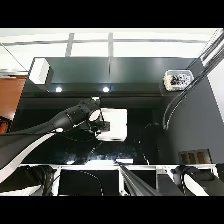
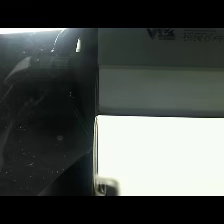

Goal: Fold the box and place the chain.

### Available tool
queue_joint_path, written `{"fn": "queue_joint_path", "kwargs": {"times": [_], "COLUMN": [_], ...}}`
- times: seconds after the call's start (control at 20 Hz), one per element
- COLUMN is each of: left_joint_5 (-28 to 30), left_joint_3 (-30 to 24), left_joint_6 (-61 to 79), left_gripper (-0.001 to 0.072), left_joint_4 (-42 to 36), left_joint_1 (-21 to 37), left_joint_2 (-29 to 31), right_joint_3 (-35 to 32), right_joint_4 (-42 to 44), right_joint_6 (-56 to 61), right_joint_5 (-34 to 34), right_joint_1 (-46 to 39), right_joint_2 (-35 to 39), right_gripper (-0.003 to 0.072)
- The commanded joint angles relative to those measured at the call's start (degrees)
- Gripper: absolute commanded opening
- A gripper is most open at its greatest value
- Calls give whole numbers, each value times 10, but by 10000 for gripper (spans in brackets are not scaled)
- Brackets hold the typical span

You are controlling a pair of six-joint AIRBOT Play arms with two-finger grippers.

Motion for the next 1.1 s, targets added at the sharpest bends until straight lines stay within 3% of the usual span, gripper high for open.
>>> {"fn": "queue_joint_path", "kwargs": {"times": [0.0,0.2,0.5,0.75,1.05], "left_joint_5": [6,6,6,6,6], "left_joint_3": [0,0,0,0,0], "left_joint_6": [0,0,0,0,0], "left_gripper": [31,31,31,31,31], "left_joint_4": [0,0,0,0,0], "left_joint_1": [0,0,0,0,0], "left_joint_2": [0,0,0,0,0], "right_joint_3": [-46,-137,-260,-304,-400], "right_joint_4": [29,94,170,182,159], "right_joint_6": [0,2,7,7,7], "right_joint_5": [66,33,-115,-217,-264], "right_joint_1": [60,128,228,297,333], "right_joint_2": [6,6,0,-29,-82], "right_gripper": [8,8,8,8,9]}}
